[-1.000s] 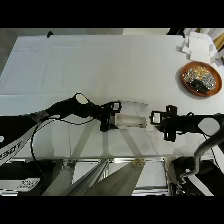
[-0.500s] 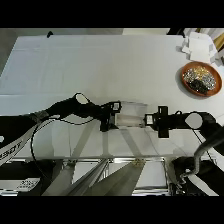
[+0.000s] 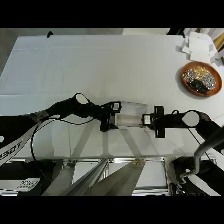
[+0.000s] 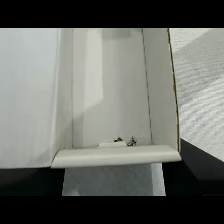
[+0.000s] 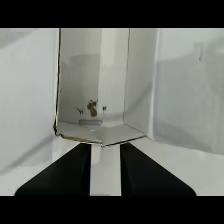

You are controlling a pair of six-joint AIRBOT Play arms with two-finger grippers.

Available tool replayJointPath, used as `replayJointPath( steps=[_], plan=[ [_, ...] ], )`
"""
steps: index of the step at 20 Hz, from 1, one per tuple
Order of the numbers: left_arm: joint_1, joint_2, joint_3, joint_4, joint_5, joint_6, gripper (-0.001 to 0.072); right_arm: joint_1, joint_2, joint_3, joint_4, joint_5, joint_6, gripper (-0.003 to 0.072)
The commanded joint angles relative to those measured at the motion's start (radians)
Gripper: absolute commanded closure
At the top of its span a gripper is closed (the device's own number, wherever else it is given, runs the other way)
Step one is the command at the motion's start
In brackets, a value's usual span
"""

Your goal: Fold the box and place the chain.

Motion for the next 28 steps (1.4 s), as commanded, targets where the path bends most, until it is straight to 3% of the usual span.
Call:
replayJointPath(
  steps=[1, 14, 17, 19, 20, 26, 27, 28],
  plan=[
    [0.000, 0.001, 0.000, 0.000, 0.000, 0.000, 0.0319, 0.017, -0.002, 0.000, 0.021, -0.012, -0.006, 0.0533],
    [0.000, 0.001, 0.000, 0.000, 0.000, 0.000, 0.0319, 0.017, -0.054, 0.000, 0.165, -0.058, -0.007, 0.0519],
    [0.000, 0.001, 0.000, 0.000, 0.000, 0.000, 0.0319, 0.017, -0.070, 0.000, 0.187, -0.060, -0.007, 0.0390],
    [0.000, 0.001, 0.000, 0.000, 0.000, 0.000, 0.0319, 0.017, -0.077, 0.000, 0.186, -0.060, -0.006, 0.0229],
    [0.000, 0.001, 0.000, 0.000, 0.000, 0.000, 0.0319, 0.017, -0.078, 0.000, 0.186, -0.060, -0.006, 0.0223],
    [0.000, 0.001, 0.000, 0.000, 0.000, 0.000, 0.0319, 0.017, -0.078, 0.000, 0.184, -0.059, -0.006, 0.0231],
    [0.000, 0.001, 0.000, 0.000, 0.000, 0.000, 0.0319, 0.017, -0.076, 0.000, 0.174, -0.056, 0.004, 0.0282],
    [0.000, 0.001, 0.000, 0.000, 0.000, 0.000, 0.0319, 0.017, -0.071, 0.000, 0.153, -0.051, 0.034, 0.0386]
  ],
)
